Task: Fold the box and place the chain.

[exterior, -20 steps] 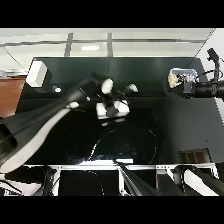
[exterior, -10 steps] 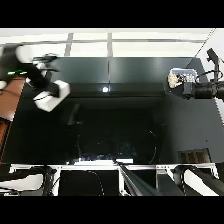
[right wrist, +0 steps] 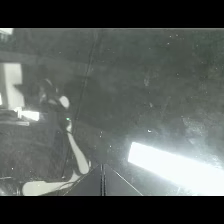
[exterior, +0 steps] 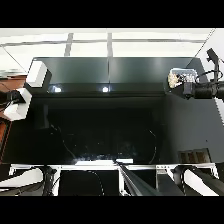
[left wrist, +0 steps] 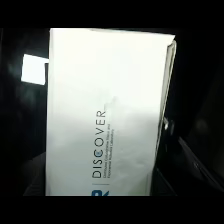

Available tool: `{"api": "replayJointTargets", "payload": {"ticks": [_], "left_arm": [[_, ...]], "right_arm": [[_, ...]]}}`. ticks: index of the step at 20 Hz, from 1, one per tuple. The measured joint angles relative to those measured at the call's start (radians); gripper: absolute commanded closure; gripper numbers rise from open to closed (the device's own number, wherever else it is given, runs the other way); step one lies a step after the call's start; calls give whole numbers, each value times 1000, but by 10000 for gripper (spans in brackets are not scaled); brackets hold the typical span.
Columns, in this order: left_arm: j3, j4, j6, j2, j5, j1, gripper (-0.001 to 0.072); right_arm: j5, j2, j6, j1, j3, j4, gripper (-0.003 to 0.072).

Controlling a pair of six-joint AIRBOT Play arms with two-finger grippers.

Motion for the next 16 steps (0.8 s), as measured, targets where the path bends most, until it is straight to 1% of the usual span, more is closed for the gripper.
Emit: {"api": "replayJointTargets", "payload": {"ticks": [3,5,9,13,14,15,16], "left_arm": [[34,-92,133,-51,65,4,314],[64,-125,195,-96,90,3,314],[103,-142,245,-171,117,1,314],[118,-135,259,-208,189,1,310],[120,-134,261,-211,205,1,285],[122,-135,263,-214,221,1,117],[127,-142,264,-216,227,-1,-7]], "right_arm": [[-1,0,-7,0,0,0,673],[-3,0,-11,0,0,0,673],[-4,0,-14,0,0,0,673],[-6,0,-14,0,0,0,673],[-6,0,-15,0,0,0,673],[-6,0,-14,0,0,0,673],[-7,0,-14,0,0,0,673]]}}
